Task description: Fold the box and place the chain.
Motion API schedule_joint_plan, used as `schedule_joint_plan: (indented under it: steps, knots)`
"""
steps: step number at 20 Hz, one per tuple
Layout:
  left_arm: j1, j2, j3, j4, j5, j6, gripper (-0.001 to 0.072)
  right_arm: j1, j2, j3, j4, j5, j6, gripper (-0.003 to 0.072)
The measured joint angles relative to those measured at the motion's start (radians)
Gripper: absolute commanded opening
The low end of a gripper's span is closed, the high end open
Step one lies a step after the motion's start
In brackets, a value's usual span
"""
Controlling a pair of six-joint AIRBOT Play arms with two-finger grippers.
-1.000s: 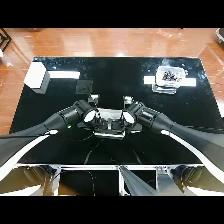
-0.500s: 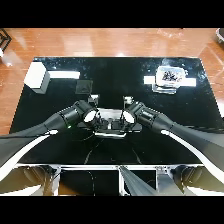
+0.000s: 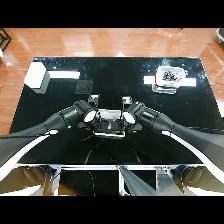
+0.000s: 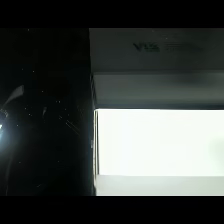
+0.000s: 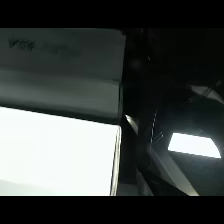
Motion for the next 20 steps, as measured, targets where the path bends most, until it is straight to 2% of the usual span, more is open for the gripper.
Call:
schedule_joint_plan:
  steps: [3,4,6,8,9,13,14,15,16,17,20]
  knots:
    - [0.0,0.0,0.0,0.0,0.0,0.0,0.0021,0.0,0.003,0.0,-0.007,0.002,-0.003,0.0354]
    - [0.0,0.0,0.0,0.0,-0.001,0.0,0.0021,0.0,0.004,0.0,-0.006,0.004,-0.003,0.0353]
    - [0.0,0.0,0.0,0.0,-0.001,-0.001,0.0021,0.0,0.004,0.0,-0.005,0.006,-0.004,0.0108]
    - [0.0,0.0,0.0,-0.002,-0.001,-0.006,0.0021,0.0,0.004,0.0,-0.006,0.007,0.002,0.003]
    - [0.0,0.0,0.0,-0.003,-0.001,-0.005,0.0021,0.0,0.004,0.0,-0.005,0.007,0.005,0.0023]
    - [0.0,0.0,0.0,-0.003,-0.001,-0.004,0.0021,0.0,0.004,0.0,-0.006,0.008,0.003,0.0025]
    - [0.0,0.0,0.0,-0.003,-0.001,-0.004,0.0021,0.0,0.004,0.0,-0.005,0.008,0.003,0.0103]
    - [0.0,0.0,0.0,0.0,-0.001,0.0,0.0021,0.0,0.004,0.0,-0.005,0.009,-0.004,0.0315]
    - [0.0,0.0,0.0,0.001,0.0,0.003,0.0021,0.0,0.004,0.0,0.0,0.006,-0.004,0.0414]
    - [0.0,0.0,0.0,0.002,0.0,0.003,0.0021,0.0,0.004,0.0,0.002,0.005,-0.003,0.044]
    - [0.0,0.0,0.0,0.001,-0.001,0.002,0.0021,0.0,0.013,0.0,-0.003,0.008,0.005,0.0442]
